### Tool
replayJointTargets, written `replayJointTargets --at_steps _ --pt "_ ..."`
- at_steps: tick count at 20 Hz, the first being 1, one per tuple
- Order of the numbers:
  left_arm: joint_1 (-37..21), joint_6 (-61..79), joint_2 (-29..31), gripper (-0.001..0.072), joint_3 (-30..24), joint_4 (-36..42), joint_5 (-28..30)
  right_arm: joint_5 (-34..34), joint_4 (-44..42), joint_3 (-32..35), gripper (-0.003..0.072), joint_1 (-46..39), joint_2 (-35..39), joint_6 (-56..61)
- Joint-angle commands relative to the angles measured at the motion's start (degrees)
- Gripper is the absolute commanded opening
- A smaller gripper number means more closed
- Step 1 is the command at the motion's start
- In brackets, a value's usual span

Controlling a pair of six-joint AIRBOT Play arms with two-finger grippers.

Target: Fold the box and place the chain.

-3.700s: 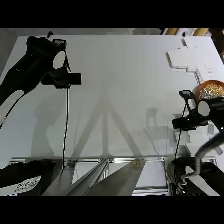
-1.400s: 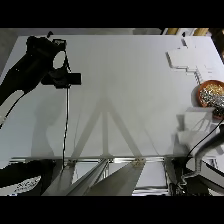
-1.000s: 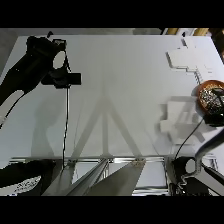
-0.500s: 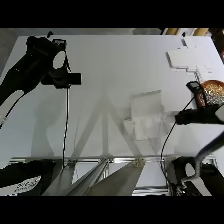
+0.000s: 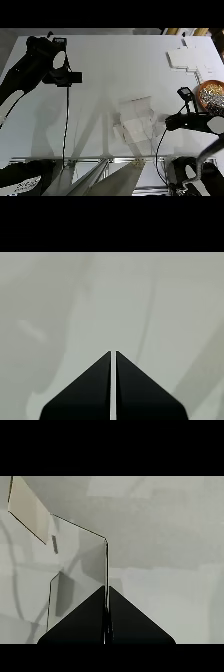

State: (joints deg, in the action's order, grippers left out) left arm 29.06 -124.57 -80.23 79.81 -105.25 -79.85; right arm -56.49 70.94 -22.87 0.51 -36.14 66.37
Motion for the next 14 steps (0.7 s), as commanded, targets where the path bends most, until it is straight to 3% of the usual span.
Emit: replayJointTargets --at_steps 1,7,8,10,12,14 --pt "-0.02 0.00 0.00 0.0031 -0.02 -0.42 6.69 0.39 -0.52 0.20 0.0016 0.37 0.17 0.04" --pt "-0.02 0.68 -0.37 0.0033 -0.04 0.11 13.05 0.39 -0.72 0.20 0.0016 0.37 0.17 0.07" --pt "-0.02 4.90 -0.87 0.0072 -0.04 1.25 13.94 0.39 -0.72 0.20 0.0016 0.37 0.17 0.07" --pt "-0.11 19.12 -2.12 0.0297 -0.37 7.85 14.45 0.39 -0.72 0.20 0.0016 0.37 0.17 0.04" --pt "-0.48 31.04 -2.25 0.0298 -3.48 16.63 16.06 0.37 -0.70 0.20 0.0016 0.37 0.17 0.04" --pt "-0.68 40.89 -2.12 0.0399 -8.07 26.80 18.73 0.33 -0.66 0.20 0.0016 0.37 0.17 0.02"
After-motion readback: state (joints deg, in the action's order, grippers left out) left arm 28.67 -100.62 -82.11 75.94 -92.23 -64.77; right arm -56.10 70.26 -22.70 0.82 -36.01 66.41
